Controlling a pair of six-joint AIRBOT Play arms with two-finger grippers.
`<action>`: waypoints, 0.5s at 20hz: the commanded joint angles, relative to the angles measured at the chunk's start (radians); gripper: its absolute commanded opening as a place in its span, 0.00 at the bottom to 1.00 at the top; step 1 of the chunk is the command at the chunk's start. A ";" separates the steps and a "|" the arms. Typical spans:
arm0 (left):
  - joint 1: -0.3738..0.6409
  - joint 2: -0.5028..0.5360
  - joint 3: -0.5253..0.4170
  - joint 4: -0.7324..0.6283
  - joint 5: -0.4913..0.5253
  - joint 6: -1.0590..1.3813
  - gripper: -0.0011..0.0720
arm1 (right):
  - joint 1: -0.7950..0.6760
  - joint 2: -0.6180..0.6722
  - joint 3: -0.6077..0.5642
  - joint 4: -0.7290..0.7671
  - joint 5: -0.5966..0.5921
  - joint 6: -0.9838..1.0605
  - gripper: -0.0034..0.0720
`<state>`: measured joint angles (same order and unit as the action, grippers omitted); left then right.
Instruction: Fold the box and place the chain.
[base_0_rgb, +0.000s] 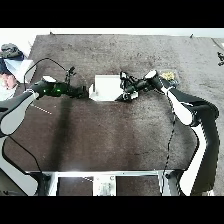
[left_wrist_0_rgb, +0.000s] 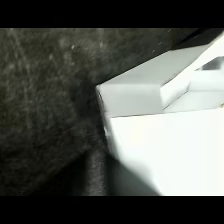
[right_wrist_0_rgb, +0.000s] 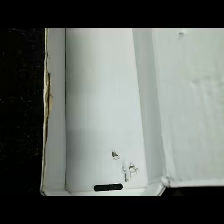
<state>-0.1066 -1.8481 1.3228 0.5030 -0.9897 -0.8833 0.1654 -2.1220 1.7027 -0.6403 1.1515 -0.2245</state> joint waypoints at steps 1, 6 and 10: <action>-0.002 0.003 0.025 -0.024 -0.053 0.002 0.51 | 0.000 -0.001 0.000 0.000 0.000 0.000 0.67; -0.004 0.003 0.035 -0.092 -0.070 0.003 0.51 | 0.000 -0.001 0.000 0.000 0.000 0.000 0.67; -0.031 0.003 0.035 -0.122 -0.063 0.002 0.51 | 0.000 -0.001 0.000 0.000 0.000 0.000 0.67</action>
